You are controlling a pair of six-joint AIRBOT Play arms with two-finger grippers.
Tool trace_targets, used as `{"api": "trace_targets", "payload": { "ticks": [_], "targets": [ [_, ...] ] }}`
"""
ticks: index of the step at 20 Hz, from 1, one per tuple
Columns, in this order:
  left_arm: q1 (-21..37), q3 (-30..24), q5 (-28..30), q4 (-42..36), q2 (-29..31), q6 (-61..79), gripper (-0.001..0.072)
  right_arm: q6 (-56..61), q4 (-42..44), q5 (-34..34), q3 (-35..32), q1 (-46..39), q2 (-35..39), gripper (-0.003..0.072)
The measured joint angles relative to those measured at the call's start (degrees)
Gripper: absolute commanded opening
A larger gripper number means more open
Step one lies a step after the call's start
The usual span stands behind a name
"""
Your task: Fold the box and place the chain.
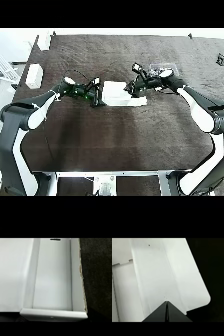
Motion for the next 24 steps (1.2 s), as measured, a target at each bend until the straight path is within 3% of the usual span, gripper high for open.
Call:
{"api": "trace_targets", "payload": {
  "ticks": [6,7,8,9,14,24],
  "targets": [
    [0.0,0.0,0.0,0.0,0.0,0.0,0.0349,0.3,-3.1,0.3,-4.3,-1.5,11.9,0.0008],
    [0.0,0.0,0.0,0.0,0.0,0.0,0.0349,0.1,-4.0,0.3,-5.8,-2.0,13.8,0.0271],
    [0.0,0.0,0.0,0.0,0.0,0.0,0.0349,-0.5,-4.8,0.3,-7.4,-2.6,15.2,0.0654],
    [0.0,0.0,0.0,0.0,0.0,0.0,0.0349,-1.5,-5.7,0.3,-9.2,-3.3,16.3,0.0686],
    [0.0,0.0,0.0,0.0,0.0,0.0,0.0349,-8.5,-7.3,0.3,-14.8,-4.7,16.2,0.0685],
    [0.0,0.0,0.0,0.0,0.0,0.0,0.0349,-14.2,-6.7,0.3,-14.9,-3.3,10.4,0.0658]
  ]
}}
